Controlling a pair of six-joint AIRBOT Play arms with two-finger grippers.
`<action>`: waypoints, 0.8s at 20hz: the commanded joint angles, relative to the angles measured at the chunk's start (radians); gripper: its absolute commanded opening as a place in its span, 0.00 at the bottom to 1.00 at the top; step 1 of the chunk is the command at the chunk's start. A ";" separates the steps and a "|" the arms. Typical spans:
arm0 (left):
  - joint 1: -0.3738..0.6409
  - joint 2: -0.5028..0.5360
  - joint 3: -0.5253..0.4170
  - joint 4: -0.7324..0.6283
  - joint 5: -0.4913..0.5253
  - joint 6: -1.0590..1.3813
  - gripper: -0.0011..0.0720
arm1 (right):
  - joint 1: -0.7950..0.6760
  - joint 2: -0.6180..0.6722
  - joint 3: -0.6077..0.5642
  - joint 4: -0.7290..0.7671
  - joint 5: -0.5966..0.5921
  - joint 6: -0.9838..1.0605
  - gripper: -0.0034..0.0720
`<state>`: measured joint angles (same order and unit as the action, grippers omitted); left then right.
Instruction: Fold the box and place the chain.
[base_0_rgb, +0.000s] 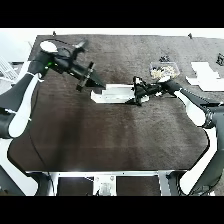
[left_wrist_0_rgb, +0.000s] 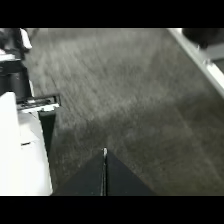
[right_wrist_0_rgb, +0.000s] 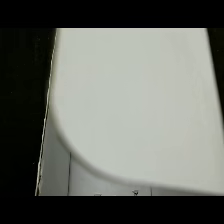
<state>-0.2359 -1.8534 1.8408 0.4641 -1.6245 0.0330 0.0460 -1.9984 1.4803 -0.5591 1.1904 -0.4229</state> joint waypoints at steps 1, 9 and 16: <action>-0.092 0.011 -0.058 0.133 0.191 -0.010 0.03 | 0.001 0.000 0.000 0.000 0.000 0.000 0.88; -0.119 0.010 -0.258 0.052 0.562 0.114 0.03 | 0.001 0.000 0.000 0.000 0.000 0.000 0.88; -0.116 -0.001 -0.267 0.043 0.830 0.160 0.04 | 0.001 0.000 0.000 0.000 0.000 0.000 0.88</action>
<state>-0.3538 -1.8496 1.5787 0.5179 -0.9588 0.1650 0.0460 -1.9984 1.4803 -0.5591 1.1900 -0.4225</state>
